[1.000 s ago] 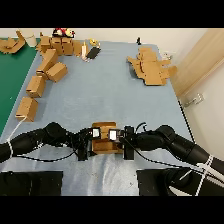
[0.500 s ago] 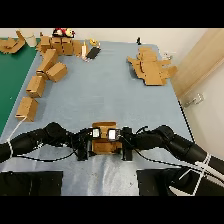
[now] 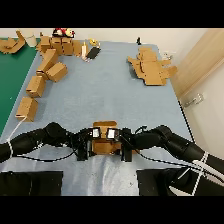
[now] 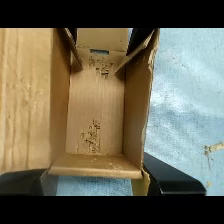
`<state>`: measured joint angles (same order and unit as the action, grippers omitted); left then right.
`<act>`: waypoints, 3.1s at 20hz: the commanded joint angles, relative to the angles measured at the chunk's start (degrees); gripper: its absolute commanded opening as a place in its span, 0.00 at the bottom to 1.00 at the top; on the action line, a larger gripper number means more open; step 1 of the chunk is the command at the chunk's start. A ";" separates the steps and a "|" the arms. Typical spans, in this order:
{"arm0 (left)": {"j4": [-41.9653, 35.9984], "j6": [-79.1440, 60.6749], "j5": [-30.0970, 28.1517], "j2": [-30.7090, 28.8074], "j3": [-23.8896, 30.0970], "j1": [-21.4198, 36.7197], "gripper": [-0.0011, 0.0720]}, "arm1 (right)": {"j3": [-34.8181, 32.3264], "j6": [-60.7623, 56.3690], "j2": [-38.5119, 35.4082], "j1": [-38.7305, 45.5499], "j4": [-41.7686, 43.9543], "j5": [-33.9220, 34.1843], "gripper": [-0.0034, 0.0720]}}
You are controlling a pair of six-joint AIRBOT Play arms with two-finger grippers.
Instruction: Fold the box.
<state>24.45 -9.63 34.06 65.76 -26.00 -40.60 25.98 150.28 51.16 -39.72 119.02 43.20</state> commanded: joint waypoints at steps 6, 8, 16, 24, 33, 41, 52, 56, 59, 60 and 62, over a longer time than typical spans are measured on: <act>0.00 0.02 -0.07 -0.02 -0.02 -0.02 0.83 | 1.84 -27.93 -8.46 0.07 -22.64 13.42 0.32; 0.00 0.02 -0.07 -0.02 -0.02 -0.02 0.83 | 1.88 -36.68 -11.13 0.13 -27.63 15.87 0.05; 0.00 0.02 -0.07 -0.02 -0.02 -0.02 0.83 | 0.44 -82.64 -18.69 9.31 -39.91 26.45 0.05; 0.00 0.02 -0.07 -0.02 -0.02 -0.02 0.83 | -6.78 -79.12 -13.03 12.76 -20.46 12.35 0.05; 0.00 0.02 -0.07 -0.02 -0.02 -0.02 0.83 | -6.60 -70.77 -8.15 12.70 -0.72 5.27 0.05; 0.00 0.02 -0.07 -0.02 -0.02 -0.02 0.83 | -4.61 -70.51 -11.37 11.39 0.79 5.31 0.29; 0.00 0.02 -0.07 -0.02 -0.02 -0.02 0.83 | -3.67 -70.47 -11.72 11.37 3.32 5.55 0.45; 0.00 0.02 -0.07 -0.02 -0.02 -0.02 0.83 | -3.67 -70.44 -11.30 10.73 5.95 5.46 0.66; 0.00 0.02 -0.07 -0.02 -0.02 -0.02 0.83 | -3.39 -70.60 -10.05 6.95 5.75 4.24 0.69; 0.00 0.04 -0.07 -0.02 -0.02 -0.02 0.83 | -2.75 -71.65 -9.14 5.55 5.49 3.65 0.68; 0.00 0.02 -0.07 -0.02 -0.02 -0.02 0.83 | -0.46 -78.86 -6.47 3.23 -0.15 4.24 0.65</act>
<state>24.43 -9.61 34.02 65.76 -26.00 -40.60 23.73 77.71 42.33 -33.56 123.26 47.66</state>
